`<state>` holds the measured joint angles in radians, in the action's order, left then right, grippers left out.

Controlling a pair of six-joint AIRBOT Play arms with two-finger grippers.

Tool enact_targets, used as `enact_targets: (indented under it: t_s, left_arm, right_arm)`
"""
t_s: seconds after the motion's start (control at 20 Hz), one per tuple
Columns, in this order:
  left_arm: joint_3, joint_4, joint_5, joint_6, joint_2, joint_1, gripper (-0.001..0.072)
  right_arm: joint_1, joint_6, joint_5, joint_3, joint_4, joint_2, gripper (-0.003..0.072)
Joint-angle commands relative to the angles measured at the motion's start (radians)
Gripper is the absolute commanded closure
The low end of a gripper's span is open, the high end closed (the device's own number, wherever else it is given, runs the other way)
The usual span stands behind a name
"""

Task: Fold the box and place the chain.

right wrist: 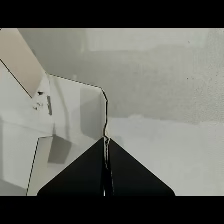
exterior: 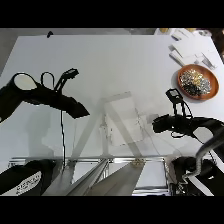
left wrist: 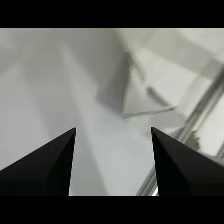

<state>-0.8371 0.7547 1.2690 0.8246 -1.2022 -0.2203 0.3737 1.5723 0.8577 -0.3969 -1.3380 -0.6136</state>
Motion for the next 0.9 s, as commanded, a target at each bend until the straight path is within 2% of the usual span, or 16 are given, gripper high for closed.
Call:
enact_targets:
  t_s: [0.0,0.15,0.25,0.35,0.45,0.6,0.7,0.85]
  left_arm:
    - [0.014,-0.253,0.01,-0.232,-0.152,-0.036,0.0188]
    - [0.014,-0.261,-0.044,-0.313,-0.278,-0.121,0.0164]
    - [0.014,-0.316,-0.125,-0.356,-0.336,-0.164,0.0068]
    - [0.014,-0.389,-0.187,-0.402,-0.367,-0.183,0.0064]
    - [0.014,-0.466,-0.204,-0.448,-0.381,-0.187,0.0064]
    - [0.014,-0.471,-0.202,-0.461,-0.385,-0.193,0.0082]
    - [0.014,-0.417,-0.19,-0.459,-0.386,-0.215,0.0126]
    - [0.014,-0.333,-0.184,-0.46,-0.386,-0.255,0.0322]
  right_arm:
    - [0.002,0.003,-0.006,0.001,0.001,-0.001,0.0666]
    - [0.002,0.003,-0.006,0.001,0.008,-0.001,0.0665]
    - [0.002,0.003,-0.006,0.001,0.011,-0.001,0.0665]
    - [0.002,0.003,-0.006,0.001,0.011,-0.001,0.0665]
    - [0.002,0.002,-0.006,0.001,0.01,-0.001,0.0665]
    - [0.002,0.002,-0.006,0.001,0.01,-0.001,0.0665]
    - [0.002,0.002,-0.006,0.001,0.01,-0.001,0.0665]
    - [0.002,0.002,-0.006,0.001,0.01,-0.001,0.0666]
